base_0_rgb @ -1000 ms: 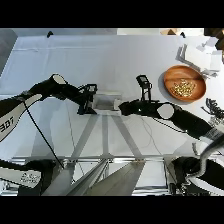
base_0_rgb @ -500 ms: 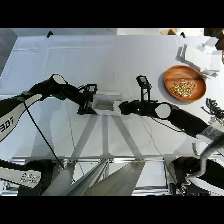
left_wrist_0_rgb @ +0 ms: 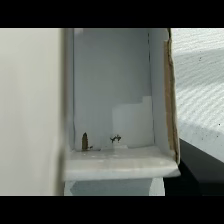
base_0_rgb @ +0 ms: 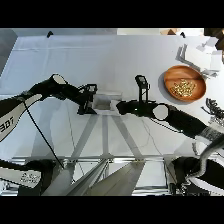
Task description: Fold the box and place the chain.
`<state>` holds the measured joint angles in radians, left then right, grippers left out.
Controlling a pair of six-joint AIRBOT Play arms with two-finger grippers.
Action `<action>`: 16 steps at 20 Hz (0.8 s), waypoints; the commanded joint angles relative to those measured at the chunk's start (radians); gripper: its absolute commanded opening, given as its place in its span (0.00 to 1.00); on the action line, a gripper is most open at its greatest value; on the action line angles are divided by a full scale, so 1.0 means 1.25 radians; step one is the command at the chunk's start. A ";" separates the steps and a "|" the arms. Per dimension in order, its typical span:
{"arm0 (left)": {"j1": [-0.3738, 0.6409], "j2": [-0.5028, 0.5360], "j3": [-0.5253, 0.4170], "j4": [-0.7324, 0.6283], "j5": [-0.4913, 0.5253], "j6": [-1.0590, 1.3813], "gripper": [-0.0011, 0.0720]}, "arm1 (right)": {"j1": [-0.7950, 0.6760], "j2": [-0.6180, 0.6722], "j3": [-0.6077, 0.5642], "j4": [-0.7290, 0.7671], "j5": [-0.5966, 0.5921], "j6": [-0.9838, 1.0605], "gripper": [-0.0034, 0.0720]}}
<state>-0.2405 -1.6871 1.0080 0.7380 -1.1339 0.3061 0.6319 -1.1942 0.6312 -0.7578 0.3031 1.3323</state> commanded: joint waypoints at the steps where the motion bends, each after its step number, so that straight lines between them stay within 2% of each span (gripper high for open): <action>1: 0.000 0.000 0.000 0.000 0.000 0.000 0.25 | 0.012 -0.001 0.001 -0.062 -0.027 0.003 0.59; 8: 0.000 0.000 0.000 0.000 0.000 0.000 0.25 | 0.012 -0.001 0.001 -0.192 -0.004 0.005 0.59; 12: 0.000 0.000 0.000 0.000 0.000 0.000 0.25 | 0.012 -0.002 0.001 -0.196 -0.001 0.016 0.59; 13: 0.000 0.000 0.000 0.000 0.000 0.000 0.25 | 0.012 -0.002 0.001 -0.196 0.002 0.041 0.61; 15: 0.000 0.000 0.000 0.000 0.000 0.000 0.25 | 0.012 -0.002 0.001 -0.196 0.011 0.053 0.73; 16: 0.000 0.000 0.000 0.000 0.000 0.000 0.25 | 0.012 -0.002 0.001 -0.196 0.021 0.054 0.75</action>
<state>-0.2405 -1.6871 1.0080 0.7380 -1.1339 0.3061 0.6460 -1.1965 0.6312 -0.9928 0.3088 1.3750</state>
